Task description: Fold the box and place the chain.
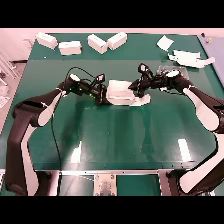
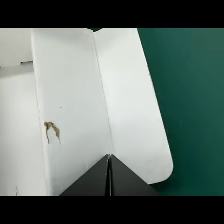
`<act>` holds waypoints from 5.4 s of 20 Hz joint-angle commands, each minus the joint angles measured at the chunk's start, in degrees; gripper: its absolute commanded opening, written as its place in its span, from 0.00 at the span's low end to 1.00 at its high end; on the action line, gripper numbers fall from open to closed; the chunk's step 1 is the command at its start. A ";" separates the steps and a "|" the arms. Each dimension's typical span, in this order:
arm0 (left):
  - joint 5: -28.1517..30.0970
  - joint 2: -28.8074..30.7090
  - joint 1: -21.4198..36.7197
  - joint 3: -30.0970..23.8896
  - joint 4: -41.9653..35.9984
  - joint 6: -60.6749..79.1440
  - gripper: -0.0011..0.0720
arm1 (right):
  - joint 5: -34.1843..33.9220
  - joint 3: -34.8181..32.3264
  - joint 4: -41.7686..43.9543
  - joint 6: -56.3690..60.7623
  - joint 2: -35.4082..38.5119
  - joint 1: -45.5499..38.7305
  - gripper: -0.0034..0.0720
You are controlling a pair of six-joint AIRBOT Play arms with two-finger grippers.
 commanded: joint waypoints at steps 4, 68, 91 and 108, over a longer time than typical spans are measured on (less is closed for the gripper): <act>0.07 -0.04 0.04 0.00 0.02 0.02 0.73 | -0.15 2.36 -0.68 -0.92 -0.68 -0.07 0.05; -0.04 -0.04 0.04 0.00 -0.04 0.00 0.73 | -7.28 -17.99 -1.73 -16.00 12.66 3.69 0.78; 0.11 -0.04 0.07 0.00 -0.09 0.00 0.73 | -7.02 -17.77 -8.85 9.09 22.56 -0.50 0.05; 0.04 -0.04 0.07 0.00 -0.17 0.00 0.73 | -0.90 -18.69 -23.93 62.34 25.07 -14.58 0.05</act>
